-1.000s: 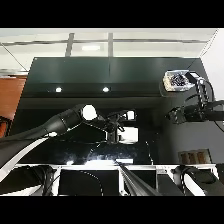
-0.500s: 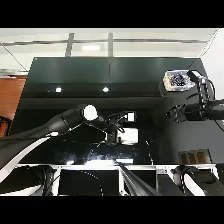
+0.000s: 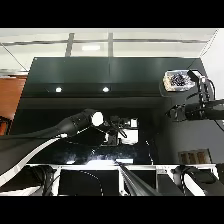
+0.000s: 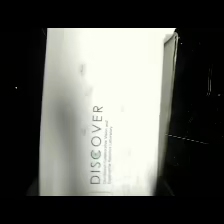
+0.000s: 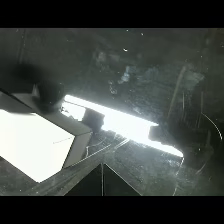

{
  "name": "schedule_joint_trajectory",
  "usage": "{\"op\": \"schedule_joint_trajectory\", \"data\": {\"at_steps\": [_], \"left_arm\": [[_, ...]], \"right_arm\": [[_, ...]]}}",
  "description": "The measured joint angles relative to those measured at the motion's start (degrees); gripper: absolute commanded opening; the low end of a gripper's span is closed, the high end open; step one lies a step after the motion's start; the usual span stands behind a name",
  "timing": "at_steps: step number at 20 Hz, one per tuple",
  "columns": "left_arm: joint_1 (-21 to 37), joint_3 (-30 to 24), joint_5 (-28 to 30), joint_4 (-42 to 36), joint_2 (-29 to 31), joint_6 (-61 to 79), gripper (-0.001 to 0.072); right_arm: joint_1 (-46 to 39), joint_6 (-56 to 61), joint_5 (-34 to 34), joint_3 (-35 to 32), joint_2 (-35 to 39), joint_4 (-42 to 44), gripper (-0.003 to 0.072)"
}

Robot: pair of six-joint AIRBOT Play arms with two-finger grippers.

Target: Fold the box and place the chain.

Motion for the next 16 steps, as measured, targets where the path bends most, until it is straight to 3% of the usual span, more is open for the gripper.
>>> {"op": "schedule_joint_trajectory", "data": {"at_steps": [3,6,8,12,16], "left_arm": [[1.25,0.07,-0.15,1.25,1.2,-1.42,0.0286],[7.78,0.13,-1.97,4.57,4.85,-6.19,0.0286],[15.96,0.15,-3.76,7.89,7.52,-11.23,0.0287],[38.32,1.62,-7.48,13.51,9.51,-20.57,0.0287],[58.86,10.19,-8.33,15.37,3.87,-30.38,0.0289]], "right_arm": [[0.0,0.24,-0.48,0.0,0.0,0.02,0.0015],[0.0,0.48,-0.68,0.0,0.0,0.0,0.0015],[0.0,0.7,-1.03,0.0,0.0,0.0,0.0015],[0.0,1.09,-1.7,0.0,0.0,0.37,0.0015],[0.0,1.18,-2.34,0.0,0.0,0.94,0.0015]]}}
